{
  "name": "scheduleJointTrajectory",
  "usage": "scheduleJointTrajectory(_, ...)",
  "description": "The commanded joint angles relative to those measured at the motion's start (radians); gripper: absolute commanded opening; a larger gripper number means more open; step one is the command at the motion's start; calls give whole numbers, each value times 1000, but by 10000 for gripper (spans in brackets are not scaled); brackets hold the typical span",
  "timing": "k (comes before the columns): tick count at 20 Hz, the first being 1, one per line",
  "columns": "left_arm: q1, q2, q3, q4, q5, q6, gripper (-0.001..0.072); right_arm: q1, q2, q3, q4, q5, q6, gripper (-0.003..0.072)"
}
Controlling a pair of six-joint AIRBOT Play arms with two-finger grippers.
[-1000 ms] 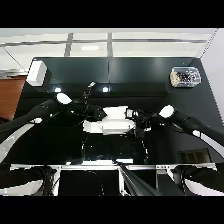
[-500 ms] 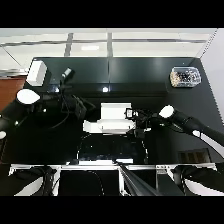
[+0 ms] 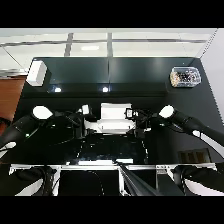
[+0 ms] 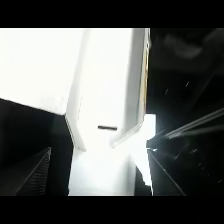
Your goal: Fold the box and place the chain.
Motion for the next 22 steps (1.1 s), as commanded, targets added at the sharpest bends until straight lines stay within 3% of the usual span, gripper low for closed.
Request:
scheduleJointTrajectory(1,-40,-40,7,140,78,24,694,0,-1,0,0,0,0,178)
scheduleJointTrajectory(7,-73,-103,45,29,75,68,690,0,-1,0,0,0,0,178)
scheduleJointTrajectory(8,-86,-109,50,19,75,69,622,0,-1,0,0,0,0,178)
scheduleJointTrajectory(10,-104,-118,57,19,75,69,263,0,-1,0,0,0,0,178)
scheduleJointTrajectory(11,-108,-119,58,19,74,69,165,0,-1,0,0,0,0,178)
scheduleJointTrajectory(15,-116,-127,59,-21,74,69,152,0,-1,0,0,0,0,178)
scheduleJointTrajectory(20,-116,-184,59,-259,74,69,152,0,-1,0,0,0,0,178)
scheduleJointTrajectory(22,-122,-206,59,-282,73,69,152,0,-1,0,0,0,0,178)
